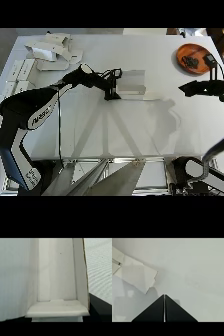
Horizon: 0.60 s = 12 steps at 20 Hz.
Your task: Fold the box and place the chain.
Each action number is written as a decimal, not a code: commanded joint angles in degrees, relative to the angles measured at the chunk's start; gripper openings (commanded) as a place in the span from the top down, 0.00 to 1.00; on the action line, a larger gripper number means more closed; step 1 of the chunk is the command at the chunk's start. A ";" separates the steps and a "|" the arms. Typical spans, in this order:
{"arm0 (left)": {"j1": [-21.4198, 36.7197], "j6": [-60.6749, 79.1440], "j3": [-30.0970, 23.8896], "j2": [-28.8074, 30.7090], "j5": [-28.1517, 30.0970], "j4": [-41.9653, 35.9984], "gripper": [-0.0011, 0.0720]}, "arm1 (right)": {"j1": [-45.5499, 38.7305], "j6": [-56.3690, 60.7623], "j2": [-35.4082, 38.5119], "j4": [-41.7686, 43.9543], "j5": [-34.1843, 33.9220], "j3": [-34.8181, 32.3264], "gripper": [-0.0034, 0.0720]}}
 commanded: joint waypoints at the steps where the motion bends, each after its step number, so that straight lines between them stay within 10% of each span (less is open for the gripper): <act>1: 0.04 0.00 0.07 0.00 0.02 0.00 0.39 | -0.74 7.89 -3.39 -1.92 4.02 -0.02 0.94; 12: 0.04 0.00 0.07 0.00 0.02 0.00 0.39 | 9.73 10.32 -17.99 4.09 3.21 0.00 0.94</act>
